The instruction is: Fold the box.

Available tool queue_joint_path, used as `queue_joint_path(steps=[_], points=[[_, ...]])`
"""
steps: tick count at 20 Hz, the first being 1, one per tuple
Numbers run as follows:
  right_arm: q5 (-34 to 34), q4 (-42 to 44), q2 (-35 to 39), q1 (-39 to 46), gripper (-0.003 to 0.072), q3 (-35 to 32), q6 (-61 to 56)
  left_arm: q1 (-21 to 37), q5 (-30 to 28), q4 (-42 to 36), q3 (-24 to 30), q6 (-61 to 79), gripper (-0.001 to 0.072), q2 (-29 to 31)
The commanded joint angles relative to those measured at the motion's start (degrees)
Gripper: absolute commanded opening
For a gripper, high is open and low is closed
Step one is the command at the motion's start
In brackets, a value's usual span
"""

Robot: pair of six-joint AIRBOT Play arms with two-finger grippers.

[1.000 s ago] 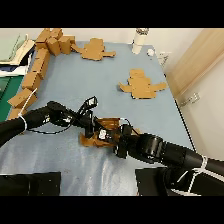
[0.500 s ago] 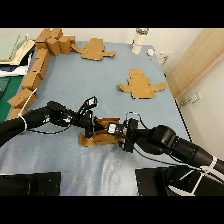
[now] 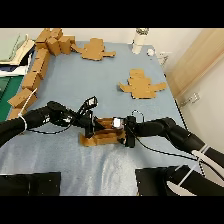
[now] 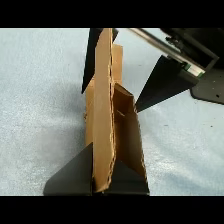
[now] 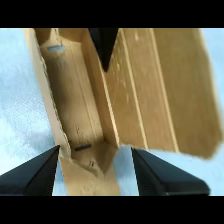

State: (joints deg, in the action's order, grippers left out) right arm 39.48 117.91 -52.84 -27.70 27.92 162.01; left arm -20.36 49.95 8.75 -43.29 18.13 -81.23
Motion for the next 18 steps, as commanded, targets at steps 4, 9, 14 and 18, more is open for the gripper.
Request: queue_joint_path(steps=[4, 9, 14, 18], points=[[2.71, 6.82, -6.45, 1.68, 0.0720, 1.03, 7.52, 0.00, -0.02, 0.02, 0.02, 0.04, 0.0014, 0.02], [2.80, 6.78, -7.08, 1.68, 0.0720, 0.98, 5.81, 0.00, -0.02, 0.02, 0.02, 0.02, 0.0014, 0.04], [3.32, 6.43, -7.08, 1.62, 0.0720, 0.98, 4.24, 0.00, -0.02, 0.02, 0.02, 0.02, 0.0014, 0.02], [2.69, 6.45, -7.08, 1.53, 0.0720, 0.98, 4.57, 0.00, -0.02, 0.02, 0.02, 0.02, 0.0014, 0.02]])
